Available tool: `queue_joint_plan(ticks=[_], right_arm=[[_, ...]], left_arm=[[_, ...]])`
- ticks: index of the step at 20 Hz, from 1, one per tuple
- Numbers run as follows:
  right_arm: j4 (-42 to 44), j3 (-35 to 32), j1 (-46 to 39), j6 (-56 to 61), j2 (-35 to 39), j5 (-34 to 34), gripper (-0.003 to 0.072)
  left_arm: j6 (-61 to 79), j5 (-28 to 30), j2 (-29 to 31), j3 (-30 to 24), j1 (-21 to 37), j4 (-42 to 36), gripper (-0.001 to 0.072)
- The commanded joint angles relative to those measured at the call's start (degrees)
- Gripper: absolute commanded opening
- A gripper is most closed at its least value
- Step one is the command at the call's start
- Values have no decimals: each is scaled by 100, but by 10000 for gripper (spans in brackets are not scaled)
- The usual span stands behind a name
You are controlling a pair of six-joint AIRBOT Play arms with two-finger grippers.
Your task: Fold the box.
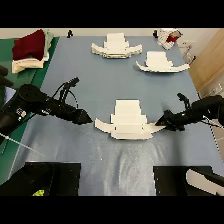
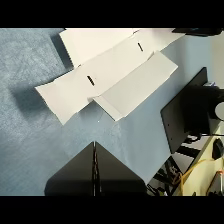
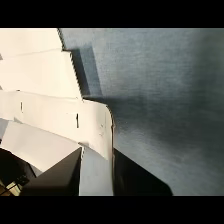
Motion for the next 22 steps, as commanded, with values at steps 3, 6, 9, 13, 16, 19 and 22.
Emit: queue_joint_plan(ticks=[3, 6, 9, 13, 16, 19, 22], right_arm=[[173, 162, 238, -501, -728, -125, 152], [175, 297, 455, -581, -743, 83, 152], [170, 461, 549, -636, -743, 83, 104], [203, 492, 640, -925, -732, 81, 4], [358, 269, 885, -1220, -348, 457, 3], [555, -535, 1204, -1213, 645, 1255, 2], [621, -1438, 1574, -883, 1692, 1832, 3]], left_arm=[[-2, -81, 4, -2, 7, -59, 14], [-2, -127, 4, -2, 7, -61, 15], [-7, -136, 4, -2, 7, -74, 15], [-11, -192, 4, -2, 7, -105, 158], [-260, -166, 4, -2, 9, -101, 500], [-258, -125, 4, -4, 7, -101, 500], [7, 192, -13, -2, 7, 59, 236]])
